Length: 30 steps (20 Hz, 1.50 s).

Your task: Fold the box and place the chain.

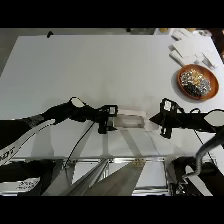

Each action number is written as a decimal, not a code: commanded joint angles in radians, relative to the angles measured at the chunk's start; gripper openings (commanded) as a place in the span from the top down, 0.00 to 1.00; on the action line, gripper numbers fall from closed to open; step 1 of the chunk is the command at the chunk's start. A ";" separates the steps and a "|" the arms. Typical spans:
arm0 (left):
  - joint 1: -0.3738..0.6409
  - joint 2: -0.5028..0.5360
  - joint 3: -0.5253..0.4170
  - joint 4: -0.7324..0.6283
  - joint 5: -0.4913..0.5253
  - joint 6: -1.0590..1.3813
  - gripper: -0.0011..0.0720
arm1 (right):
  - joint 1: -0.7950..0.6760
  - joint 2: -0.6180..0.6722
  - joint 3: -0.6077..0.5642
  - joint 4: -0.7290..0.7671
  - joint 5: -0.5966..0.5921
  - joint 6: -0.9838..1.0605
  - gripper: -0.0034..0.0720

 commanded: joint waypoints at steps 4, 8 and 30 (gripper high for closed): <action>0.001 0.000 0.001 0.000 0.001 -0.001 0.79 | 0.145 -0.107 -0.001 0.264 -0.243 0.038 0.93; 0.001 0.000 0.001 0.000 0.000 -0.001 0.79 | 0.155 -0.241 -0.001 0.455 -0.502 0.038 0.93; 0.001 0.000 0.001 0.000 0.001 -0.001 0.79 | 0.155 -0.089 0.117 -0.443 0.096 0.053 0.79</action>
